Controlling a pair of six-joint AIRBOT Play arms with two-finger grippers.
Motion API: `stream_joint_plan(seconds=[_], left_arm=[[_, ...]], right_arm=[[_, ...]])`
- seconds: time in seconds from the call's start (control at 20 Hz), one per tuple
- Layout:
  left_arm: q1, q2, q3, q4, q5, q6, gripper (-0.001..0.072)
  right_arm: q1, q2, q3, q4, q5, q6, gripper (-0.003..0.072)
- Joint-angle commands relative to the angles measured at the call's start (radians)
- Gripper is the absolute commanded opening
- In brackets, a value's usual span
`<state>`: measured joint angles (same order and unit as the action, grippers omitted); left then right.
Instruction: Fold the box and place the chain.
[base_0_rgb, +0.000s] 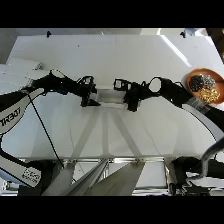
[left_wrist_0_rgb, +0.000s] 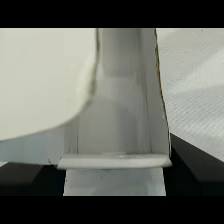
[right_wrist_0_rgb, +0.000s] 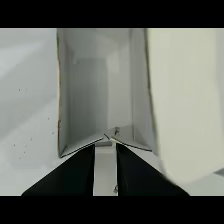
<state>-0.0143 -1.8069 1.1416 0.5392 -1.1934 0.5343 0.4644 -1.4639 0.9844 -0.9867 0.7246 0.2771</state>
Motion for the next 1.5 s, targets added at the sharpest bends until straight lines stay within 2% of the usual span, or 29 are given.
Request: stream_joint_plan(seconds=[0.0,0.1,0.15,0.35,0.4,0.5,0.55,0.75,0.95,1.2,1.35,1.45], left_arm=[[0.0,0.0,0.0,0.0,0.0,0.0,0.0496],[0.0,0.0,0.0,0.0,0.0,0.0,0.0496],[0.0,0.0,0.0,0.0,0.0,0.0,0.0496],[0.0,0.0,0.0,0.0,0.0,0.0,0.0496],[0.0,0.0,0.0,0.0,0.0,0.0,0.0496],[0.0,0.0,0.0,0.0,0.0,0.0,0.0496],[0.0,0.0,0.0,0.0,0.0,0.0,0.0496],[0.0,0.0,0.0,0.0,0.0,0.0,0.0496],[0.0,0.0,0.0,0.0,0.0,0.0,0.0496],[0.0,0.0,0.0,0.0,0.0,0.0,0.0496],[0.0,0.0,0.0,0.0,0.0,0.0,0.0496],[0.0,0.0,0.0,0.0,0.0,0.0,0.0496]], right_arm=[[0.001,-0.001,0.0,0.054,-0.054,0.002,0.0136],[0.001,-0.001,0.0,0.054,-0.057,0.002,0.0295],[0.001,-0.001,0.0,0.054,-0.056,0.002,0.0339],[0.001,-0.001,0.0,0.06,-0.051,0.003,0.0333],[0.001,0.002,0.0,0.06,-0.042,0.003,0.0312],[0.001,0.026,0.0,0.056,0.004,0.003,0.0095],[0.001,0.045,0.0,0.047,0.036,0.003,0.0022],[0.001,0.153,0.0,-0.082,0.154,0.111,0.0015],[-0.043,0.258,0.0,-0.251,0.18,0.425,0.0014],[-0.224,0.282,-0.027,-0.245,0.237,0.662,0.0012],[-0.302,0.272,-0.124,-0.23,0.208,0.742,0.0012],[-0.322,0.253,-0.199,-0.162,0.151,0.773,0.0009]])
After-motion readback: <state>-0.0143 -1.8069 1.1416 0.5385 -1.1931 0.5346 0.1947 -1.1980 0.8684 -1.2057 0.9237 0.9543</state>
